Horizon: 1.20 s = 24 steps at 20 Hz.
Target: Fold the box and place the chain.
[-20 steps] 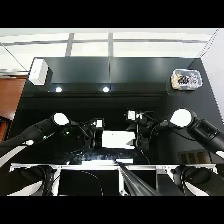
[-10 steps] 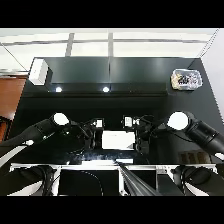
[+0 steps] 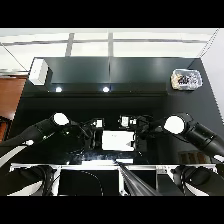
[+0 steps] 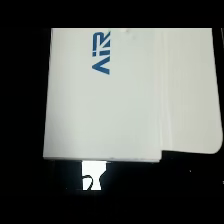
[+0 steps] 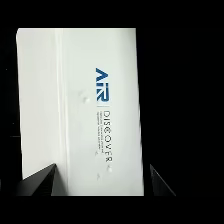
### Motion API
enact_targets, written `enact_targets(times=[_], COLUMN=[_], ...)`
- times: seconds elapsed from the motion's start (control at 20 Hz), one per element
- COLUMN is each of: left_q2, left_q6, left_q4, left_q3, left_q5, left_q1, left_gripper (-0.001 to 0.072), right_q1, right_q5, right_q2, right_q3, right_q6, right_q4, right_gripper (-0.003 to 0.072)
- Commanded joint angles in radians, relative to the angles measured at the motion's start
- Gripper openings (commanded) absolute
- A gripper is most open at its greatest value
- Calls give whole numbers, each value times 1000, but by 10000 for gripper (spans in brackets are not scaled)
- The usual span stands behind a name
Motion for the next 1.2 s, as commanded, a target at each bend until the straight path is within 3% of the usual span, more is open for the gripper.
enact_targets(times=[0.0, 0.1, 0.35, 1.15], left_q2=[-1, -1, -1, -1], left_q6=[0, 0, 0, 0], left_q4=[0, 0, 0, 0], left_q3=[0, 0, 0, 0], left_q5=[0, 0, 0, 0], left_q1=[0, 0, 0, 0], left_gripper=[338, 338, 338, 338], right_q1=[3, 3, 3, 82], right_q5=[-32, -31, 119, -34], right_q2=[0, 0, 0, -8], right_q3=[0, 1, 2, -37], right_q6=[18, 18, 10, -132], right_q4=[-19, -14, 60, 23], right_gripper=[695, 695, 695, 695])
